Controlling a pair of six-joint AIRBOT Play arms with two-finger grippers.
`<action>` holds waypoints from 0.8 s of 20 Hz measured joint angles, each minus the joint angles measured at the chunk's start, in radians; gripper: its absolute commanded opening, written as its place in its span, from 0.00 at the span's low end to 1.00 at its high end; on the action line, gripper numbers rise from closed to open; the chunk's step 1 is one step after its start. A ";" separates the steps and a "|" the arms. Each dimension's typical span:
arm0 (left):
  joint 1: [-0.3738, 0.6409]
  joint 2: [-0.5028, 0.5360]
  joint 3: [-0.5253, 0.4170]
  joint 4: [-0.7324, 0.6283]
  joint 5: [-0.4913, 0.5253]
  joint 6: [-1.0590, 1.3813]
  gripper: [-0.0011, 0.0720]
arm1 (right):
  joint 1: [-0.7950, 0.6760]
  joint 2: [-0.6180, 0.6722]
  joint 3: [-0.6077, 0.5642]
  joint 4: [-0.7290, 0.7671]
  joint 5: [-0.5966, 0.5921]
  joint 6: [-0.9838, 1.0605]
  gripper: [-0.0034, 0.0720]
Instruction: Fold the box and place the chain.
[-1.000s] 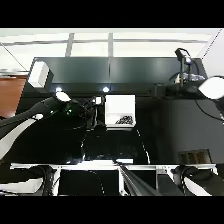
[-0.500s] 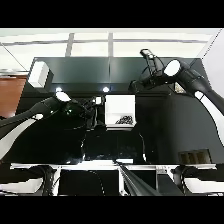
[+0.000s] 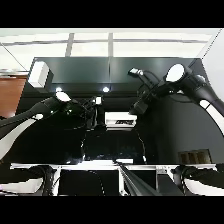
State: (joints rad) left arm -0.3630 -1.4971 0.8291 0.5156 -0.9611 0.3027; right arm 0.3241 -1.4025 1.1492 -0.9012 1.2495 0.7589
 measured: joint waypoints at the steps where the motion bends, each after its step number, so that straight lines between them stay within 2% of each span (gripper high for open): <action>1: -0.001 0.000 0.000 0.000 0.000 0.000 0.46 | 0.012 0.004 -0.023 0.011 -0.018 -0.050 1.00; 7: -0.017 0.000 0.000 0.018 0.003 -0.004 0.46 | 0.054 0.013 -0.072 0.031 -0.043 -0.239 1.00; 16: -0.021 0.000 0.001 0.032 0.015 -0.017 0.46 | 0.077 0.013 -0.079 0.005 -0.016 -0.285 1.00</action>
State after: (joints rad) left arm -0.3840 -1.4971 0.8299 0.5480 -0.9463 0.2859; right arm 0.4015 -1.3891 1.0698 -0.8967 1.2331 0.4740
